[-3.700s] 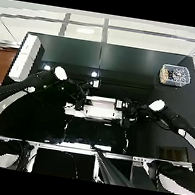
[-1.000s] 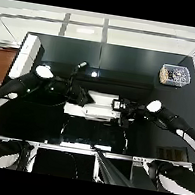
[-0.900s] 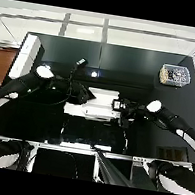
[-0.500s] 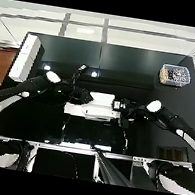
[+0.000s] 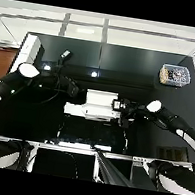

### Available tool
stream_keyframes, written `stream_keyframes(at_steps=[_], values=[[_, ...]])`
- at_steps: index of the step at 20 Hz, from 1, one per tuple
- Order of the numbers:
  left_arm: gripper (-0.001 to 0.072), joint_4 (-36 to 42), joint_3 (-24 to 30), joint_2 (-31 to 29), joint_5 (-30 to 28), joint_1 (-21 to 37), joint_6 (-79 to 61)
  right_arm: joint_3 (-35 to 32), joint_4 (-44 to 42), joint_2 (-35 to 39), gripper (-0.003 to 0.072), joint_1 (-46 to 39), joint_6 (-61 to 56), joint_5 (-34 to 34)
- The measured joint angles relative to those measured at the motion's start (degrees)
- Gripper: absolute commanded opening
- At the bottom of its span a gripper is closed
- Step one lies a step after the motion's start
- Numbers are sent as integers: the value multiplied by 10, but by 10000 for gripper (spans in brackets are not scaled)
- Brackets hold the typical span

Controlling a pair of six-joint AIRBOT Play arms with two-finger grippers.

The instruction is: Fold the box and place the chain.

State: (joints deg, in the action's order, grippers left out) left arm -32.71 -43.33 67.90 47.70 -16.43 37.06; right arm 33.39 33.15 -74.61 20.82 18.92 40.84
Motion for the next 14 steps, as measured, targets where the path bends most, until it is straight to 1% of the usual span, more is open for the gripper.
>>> stream_keyframes(at_steps=[1,2,3,5,8,11,14], values=[[191,3,17,-10,4,-3,-35,0,0,0,127,0,0,0],[563,2,31,-15,5,-7,-69,0,0,0,127,0,0,0],[715,-4,44,-17,3,-12,-111,0,0,0,128,0,0,0],[714,-32,61,-14,-8,-27,-195,0,0,0,127,0,0,0],[709,-75,70,0,-28,-55,-293,0,0,0,127,0,0,0],[707,-130,66,17,-40,-86,-345,0,0,0,127,0,0,0],[707,-163,53,25,-47,-103,-365,0,0,0,127,0,0,0]])
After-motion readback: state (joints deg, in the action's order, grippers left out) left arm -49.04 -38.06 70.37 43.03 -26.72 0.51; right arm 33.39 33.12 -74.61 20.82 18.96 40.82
